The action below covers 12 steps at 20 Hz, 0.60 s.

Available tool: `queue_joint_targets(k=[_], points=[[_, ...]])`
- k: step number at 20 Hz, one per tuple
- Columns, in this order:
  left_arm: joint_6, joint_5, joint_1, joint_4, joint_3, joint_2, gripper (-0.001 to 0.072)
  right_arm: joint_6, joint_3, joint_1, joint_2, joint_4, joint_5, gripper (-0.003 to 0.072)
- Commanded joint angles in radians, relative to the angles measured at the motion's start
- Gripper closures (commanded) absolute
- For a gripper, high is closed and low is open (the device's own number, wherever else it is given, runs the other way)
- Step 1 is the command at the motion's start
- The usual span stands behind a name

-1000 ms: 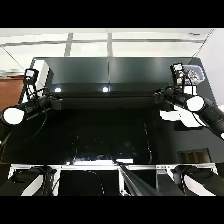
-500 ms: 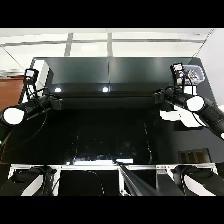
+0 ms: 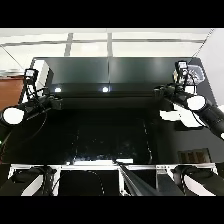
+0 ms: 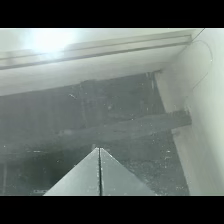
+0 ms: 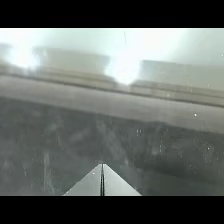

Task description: Fold the box and place the chain.

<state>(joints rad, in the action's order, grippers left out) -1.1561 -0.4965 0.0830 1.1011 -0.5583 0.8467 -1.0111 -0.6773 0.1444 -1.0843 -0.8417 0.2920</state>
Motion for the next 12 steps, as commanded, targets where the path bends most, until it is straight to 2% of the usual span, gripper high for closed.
queue_joint_targets(k=[1,2,3,4,6,7,9,10,12], points=[[0.0,0.042,0.0,-0.015,0.0,0.002,0.0683,0.0,0.0,-0.015,-0.001,-0.029,-0.117,0.0433],[0.0,0.085,0.0,-0.015,0.0,0.004,0.0683,0.0,0.0,-0.035,-0.002,-0.029,-0.146,-0.0034],[0.0,0.121,0.0,-0.015,0.0,0.007,0.0682,0.002,0.0,-0.063,-0.002,-0.041,-0.163,-0.0034],[-0.003,0.154,0.001,-0.028,0.0,0.013,0.0629,0.002,-0.009,-0.114,-0.002,-0.066,-0.145,-0.0034],[-0.003,0.171,0.0,-0.058,0.0,0.028,0.0035,0.001,-0.047,-0.285,-0.003,-0.077,-0.067,-0.0034],[-0.003,0.165,0.0,-0.068,0.0,0.037,0.0004,-0.009,-0.074,-0.406,-0.009,-0.076,-0.043,-0.0034],[-0.003,0.143,0.0,-0.068,0.0,0.058,0.0005,-0.067,-0.154,-0.668,-0.053,-0.076,0.023,-0.0033],[-0.003,0.135,0.0,-0.068,0.0,0.068,0.0004,-0.092,-0.207,-0.796,-0.095,-0.075,0.095,-0.0033],[-0.004,0.121,0.0,-0.071,0.0,0.083,0.0004,-0.126,-0.338,-1.03,-0.211,-0.08,0.322,-0.0033]])
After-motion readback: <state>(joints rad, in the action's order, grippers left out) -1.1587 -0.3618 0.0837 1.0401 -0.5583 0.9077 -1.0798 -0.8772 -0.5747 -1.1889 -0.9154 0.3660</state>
